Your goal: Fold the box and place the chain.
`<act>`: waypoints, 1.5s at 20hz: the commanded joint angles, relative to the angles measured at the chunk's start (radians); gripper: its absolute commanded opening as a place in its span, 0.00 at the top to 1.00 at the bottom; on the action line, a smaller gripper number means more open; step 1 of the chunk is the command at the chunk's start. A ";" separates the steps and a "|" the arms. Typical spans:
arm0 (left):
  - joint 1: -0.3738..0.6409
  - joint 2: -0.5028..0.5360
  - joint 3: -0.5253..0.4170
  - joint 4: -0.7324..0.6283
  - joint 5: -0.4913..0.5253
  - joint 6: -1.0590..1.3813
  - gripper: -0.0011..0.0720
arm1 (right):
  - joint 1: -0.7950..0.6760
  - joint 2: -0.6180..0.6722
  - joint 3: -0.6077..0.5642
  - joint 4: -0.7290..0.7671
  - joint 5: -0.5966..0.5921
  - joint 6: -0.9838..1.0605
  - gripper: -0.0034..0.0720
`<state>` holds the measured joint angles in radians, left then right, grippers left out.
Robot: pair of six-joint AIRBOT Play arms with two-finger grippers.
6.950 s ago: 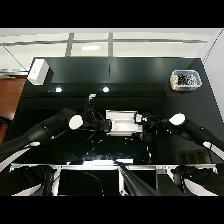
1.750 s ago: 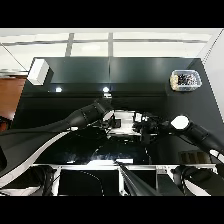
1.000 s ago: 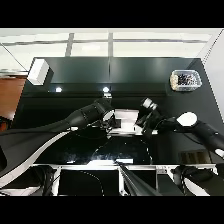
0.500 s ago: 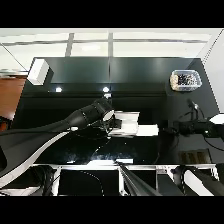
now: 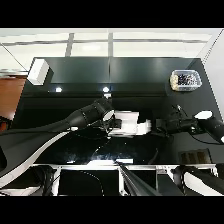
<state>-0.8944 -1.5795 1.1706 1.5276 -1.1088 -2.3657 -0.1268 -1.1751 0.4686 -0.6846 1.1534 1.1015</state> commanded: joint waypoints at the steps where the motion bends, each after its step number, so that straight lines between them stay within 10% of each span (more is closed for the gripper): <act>1: 0.000 0.000 0.000 0.000 0.000 0.001 0.95 | 0.030 -0.008 0.057 0.059 0.057 -0.052 0.20; 12: 0.000 0.000 0.000 0.000 0.000 0.001 0.95 | 0.296 -0.008 0.109 0.080 -0.083 0.016 0.21; 15: 0.000 0.000 0.000 0.000 0.000 0.001 0.95 | 0.416 -0.008 0.174 -0.099 -0.167 0.211 0.38; 22: 0.000 0.000 0.000 0.000 0.000 0.001 0.95 | 0.658 -0.013 0.354 -0.600 -0.149 0.740 0.41; 30: 0.000 0.000 0.000 0.000 0.001 0.001 0.95 | 0.738 -0.107 0.389 -0.708 -0.111 0.889 0.54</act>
<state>-0.8944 -1.5795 1.1706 1.5276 -1.1076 -2.3634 0.5865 -1.2472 0.8417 -1.3418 1.0325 1.9118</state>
